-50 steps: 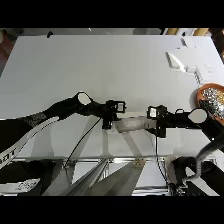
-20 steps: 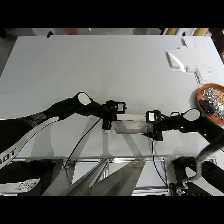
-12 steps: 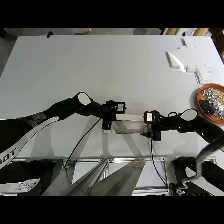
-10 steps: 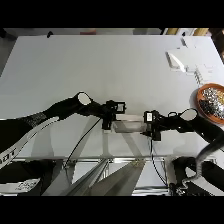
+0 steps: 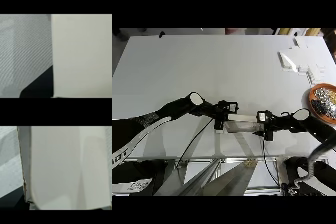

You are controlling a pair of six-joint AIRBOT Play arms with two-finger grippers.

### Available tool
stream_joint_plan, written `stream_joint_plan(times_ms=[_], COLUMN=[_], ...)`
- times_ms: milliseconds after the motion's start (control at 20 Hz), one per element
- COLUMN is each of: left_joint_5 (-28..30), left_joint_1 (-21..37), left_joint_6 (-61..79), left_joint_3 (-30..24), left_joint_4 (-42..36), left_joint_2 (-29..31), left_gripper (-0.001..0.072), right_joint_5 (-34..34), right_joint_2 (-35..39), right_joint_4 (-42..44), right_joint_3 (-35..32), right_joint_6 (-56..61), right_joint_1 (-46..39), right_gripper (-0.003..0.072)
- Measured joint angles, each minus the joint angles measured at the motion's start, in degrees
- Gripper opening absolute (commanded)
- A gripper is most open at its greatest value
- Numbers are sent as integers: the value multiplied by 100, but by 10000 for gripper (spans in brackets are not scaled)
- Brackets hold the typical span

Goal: Fold the box and place the chain.

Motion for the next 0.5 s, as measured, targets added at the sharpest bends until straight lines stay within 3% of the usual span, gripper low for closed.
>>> stream_joint_plan(times_ms=[200, 500], left_joint_5=[0, 0], left_joint_1=[0, 0], left_joint_6=[0, 0], left_joint_3=[0, 0], left_joint_4=[0, 2], left_joint_2=[0, 0], left_gripper=[38, 38], right_joint_5=[0, 7], right_joint_2=[0, 0], right_joint_4=[-9, -11], right_joint_3=[0, 0], right_joint_6=[4, 15], right_joint_1=[-11, -11], right_gripper=[327, 337])
